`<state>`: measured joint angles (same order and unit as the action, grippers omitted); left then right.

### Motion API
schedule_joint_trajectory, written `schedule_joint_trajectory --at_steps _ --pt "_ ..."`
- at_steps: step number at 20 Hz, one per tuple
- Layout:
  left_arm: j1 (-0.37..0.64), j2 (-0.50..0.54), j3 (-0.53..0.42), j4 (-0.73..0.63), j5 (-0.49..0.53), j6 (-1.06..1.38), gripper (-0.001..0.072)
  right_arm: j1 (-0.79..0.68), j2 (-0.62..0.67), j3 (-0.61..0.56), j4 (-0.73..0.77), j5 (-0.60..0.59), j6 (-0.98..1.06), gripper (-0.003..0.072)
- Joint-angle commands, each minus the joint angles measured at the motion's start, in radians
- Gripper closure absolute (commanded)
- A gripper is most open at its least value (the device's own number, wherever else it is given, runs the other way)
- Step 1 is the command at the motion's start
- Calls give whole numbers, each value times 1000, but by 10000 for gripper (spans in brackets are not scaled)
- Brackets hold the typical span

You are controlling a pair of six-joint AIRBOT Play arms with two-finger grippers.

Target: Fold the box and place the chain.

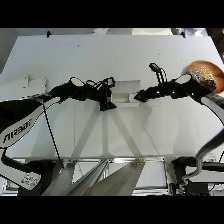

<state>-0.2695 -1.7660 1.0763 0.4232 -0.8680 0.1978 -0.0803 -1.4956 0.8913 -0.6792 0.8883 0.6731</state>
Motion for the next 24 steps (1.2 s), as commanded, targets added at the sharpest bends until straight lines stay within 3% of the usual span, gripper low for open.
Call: schedule_joint_trajectory --at_steps 1,6,13,22,24 --pt "0 0 0 0 0 -1 691 5 0 0 -79 -31 72 137" --pt "0 0 0 0 0 -1 691 25 8 0 -171 -45 182 158" --pt "0 0 0 0 0 -1 691 137 64 5 -461 -130 493 174" --pt "0 0 0 0 0 -1 691 326 74 38 -831 -99 1086 195" --pt "0 0 0 0 0 -1 691 368 74 42 -871 -91 1150 240"
